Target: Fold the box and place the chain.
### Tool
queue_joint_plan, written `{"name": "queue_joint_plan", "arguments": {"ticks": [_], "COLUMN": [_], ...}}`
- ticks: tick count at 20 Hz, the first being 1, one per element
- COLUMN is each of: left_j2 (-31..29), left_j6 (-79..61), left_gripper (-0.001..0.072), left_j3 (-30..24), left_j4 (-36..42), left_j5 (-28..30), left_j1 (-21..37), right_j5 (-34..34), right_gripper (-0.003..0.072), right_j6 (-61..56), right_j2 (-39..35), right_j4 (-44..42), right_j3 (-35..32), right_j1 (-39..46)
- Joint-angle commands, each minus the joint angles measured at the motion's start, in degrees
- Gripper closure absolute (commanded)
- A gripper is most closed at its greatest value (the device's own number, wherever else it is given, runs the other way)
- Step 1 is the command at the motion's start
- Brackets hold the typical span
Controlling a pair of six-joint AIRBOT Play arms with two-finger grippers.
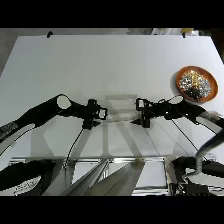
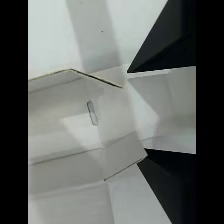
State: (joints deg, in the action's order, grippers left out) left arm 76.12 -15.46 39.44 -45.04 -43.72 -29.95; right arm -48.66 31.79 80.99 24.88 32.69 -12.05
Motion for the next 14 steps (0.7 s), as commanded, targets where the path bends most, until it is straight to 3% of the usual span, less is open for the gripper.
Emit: {"name": "queue_joint_plan", "arguments": {"ticks": [1,8,12,14], "left_j2": [0.87,0.94,0.94,0.94], "left_j6": [-0.22,0.44,0.46,0.46], "left_gripper": [0.0196,0.0227,0.039,0.0397], "left_j3": [-0.02,-0.02,-0.02,-0.02], "left_j4": [0.94,2.25,2.86,3.26], "left_j5": [0.07,3.93,4.11,4.11], "left_j1": [-1.62,-1.86,-1.88,-1.95], "right_j5": [-0.02,-0.02,-0.02,-0.02], "right_gripper": [0.0289,0.0289,0.0289,0.0289], "right_j6": [0.0,0.0,0.0,0.0], "right_j2": [-0.04,-0.04,-0.04,-0.04], "right_j4": [-0.02,-0.02,-0.02,-0.02], "right_j3": [0.04,0.04,0.04,0.04], "right_j1": [0.02,0.02,0.02,0.02]}}
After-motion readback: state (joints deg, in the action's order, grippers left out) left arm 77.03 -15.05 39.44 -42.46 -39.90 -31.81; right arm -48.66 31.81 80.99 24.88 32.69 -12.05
